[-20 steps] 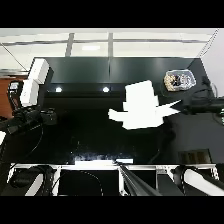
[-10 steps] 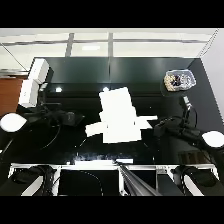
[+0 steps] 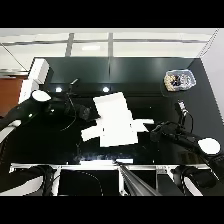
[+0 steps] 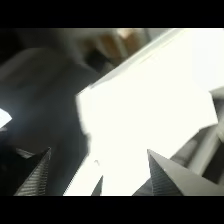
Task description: Fold the box and place the chain.
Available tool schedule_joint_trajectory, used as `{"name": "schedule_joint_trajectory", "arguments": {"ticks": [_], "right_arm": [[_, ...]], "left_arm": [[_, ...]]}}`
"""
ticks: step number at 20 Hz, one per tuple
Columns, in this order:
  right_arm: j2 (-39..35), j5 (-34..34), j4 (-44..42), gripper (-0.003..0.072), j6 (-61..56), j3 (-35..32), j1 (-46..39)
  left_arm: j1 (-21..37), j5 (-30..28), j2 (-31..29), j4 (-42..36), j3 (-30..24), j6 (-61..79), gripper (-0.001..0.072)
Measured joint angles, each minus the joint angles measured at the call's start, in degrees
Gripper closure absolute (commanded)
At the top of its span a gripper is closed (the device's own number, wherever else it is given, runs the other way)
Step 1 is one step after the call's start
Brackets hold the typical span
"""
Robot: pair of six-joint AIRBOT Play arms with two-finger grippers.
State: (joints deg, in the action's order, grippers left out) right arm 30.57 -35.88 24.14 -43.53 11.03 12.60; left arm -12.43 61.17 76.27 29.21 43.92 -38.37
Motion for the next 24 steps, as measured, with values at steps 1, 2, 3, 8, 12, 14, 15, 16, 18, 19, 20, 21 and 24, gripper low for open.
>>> {"name": "schedule_joint_trajectory", "arguments": {"ticks": [1, 2, 3, 8, 12, 14, 15, 16, 18, 19, 20, 21, 24], "right_arm": [[-0.02, 0.0, -0.02, 0.0667, -0.26, -0.02, 0.07], [-0.04, 0.04, -0.09, 0.0667, -0.42, -0.04, 0.11], [-0.07, 0.04, -0.09, 0.0667, -0.5, -0.09, 0.15], [-0.09, -0.02, -0.04, 0.0666, -1.42, -0.09, 0.22], [-0.09, -0.02, 0.13, 0.0667, -1.95, -0.09, 0.22], [-0.09, 0.0, 0.76, 0.0665, -2.67, -0.09, 0.22], [-0.09, 0.0, 1.46, 0.0652, -3.41, -0.09, 0.22], [-0.09, 0.02, 2.43, 0.0412, -4.74, -0.04, 0.24], [-0.09, -0.15, 5.77, 0.0081, -7.98, 0.83, 0.07], [-0.09, -1.07, 7.93, 0.0081, -9.31, 1.99, -0.39], [-0.09, -2.84, 11.13, 0.0082, -10.88, 3.96, -1.31], [-0.09, -4.79, 14.49, 0.0082, -11.72, 6.36, -2.45], [-0.09, -14.56, 26.67, 0.0082, -13.22, 15.08, -6.36]], "left_arm": [[0.0, 2.08, 2.67, -1.75, 1.49, 3.26, 0.0001], [0.0, 4.04, 5.11, -2.99, 3.02, 5.62, 0.0003], [0.0, 5.99, 7.8, -3.85, 4.66, 7.52, 0.0011], [-0.07, 16.28, 18.1, -5.86, 11.28, 13.62, 0.0218], [-0.07, 20.68, 21.22, -4.33, 14.03, 17.51, 0.0531], [-0.07, 21.77, 21.81, -3.02, 14.82, 19.5, 0.0605], [-0.07, 22.01, 21.97, -2.58, 15.04, 20.31, 0.068], [-0.07, 22.53, 22.12, -2.47, 15.21, 21.38, 0.0681], [-0.07, 22.86, 22.18, -1.51, 15.52, 22.25, 0.0683], [-0.07, 23.19, 22.08, -1.49, 15.61, 22.62, 0.0685], [-0.07, 23.26, 21.7, -1.07, 15.65, 22.97, 0.0686], [-0.15, 23.04, 21.14, -0.87, 15.67, 23.17, 0.0686], [-1.62, 19.82, 16.72, 2.34, 15.58, 23.61, 0.0687]]}}
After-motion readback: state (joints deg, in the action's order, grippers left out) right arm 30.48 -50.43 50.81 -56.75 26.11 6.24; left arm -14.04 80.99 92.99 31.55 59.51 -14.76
